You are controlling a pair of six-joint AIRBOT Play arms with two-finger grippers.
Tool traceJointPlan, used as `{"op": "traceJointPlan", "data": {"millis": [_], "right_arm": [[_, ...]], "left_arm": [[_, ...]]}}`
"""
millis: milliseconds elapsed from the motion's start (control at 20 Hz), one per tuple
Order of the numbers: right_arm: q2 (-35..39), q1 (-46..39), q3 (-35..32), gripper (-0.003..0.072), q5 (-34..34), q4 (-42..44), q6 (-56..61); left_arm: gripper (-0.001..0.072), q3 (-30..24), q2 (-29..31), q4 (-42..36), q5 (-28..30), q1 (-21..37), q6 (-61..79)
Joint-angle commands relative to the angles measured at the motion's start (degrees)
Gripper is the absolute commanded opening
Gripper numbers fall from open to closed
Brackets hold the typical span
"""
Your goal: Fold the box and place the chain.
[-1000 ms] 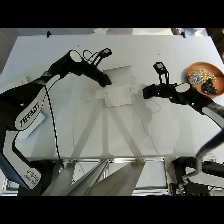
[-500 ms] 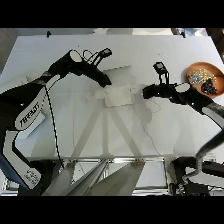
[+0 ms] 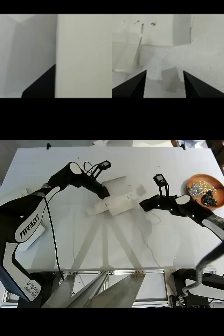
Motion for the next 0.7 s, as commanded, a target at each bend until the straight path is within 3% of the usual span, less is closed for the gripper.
{"op": "traceJointPlan", "data": {"millis": [0,150,400,650], "right_arm": [[2.56,-0.11,0.04,0.0502,-0.13,0.13,0.26],[8.61,-0.11,0.04,0.0502,-0.28,-2.49,0.26],[18.27,-0.11,0.04,0.0501,-0.24,-7.93,0.31],[20.31,-0.11,0.04,0.05,-0.09,-8.63,2.58]], "left_arm": [[0.0008,0.02,0.96,-0.28,-0.7,0.37,1.92],[0.0006,0.02,4.2,-1.18,-5.42,1.55,13.29],[0.0004,0.0,7.96,-1.55,-21.0,2.25,30.93],[0.0003,-0.17,4.39,-1.86,-17.16,1.29,31.15]]}}
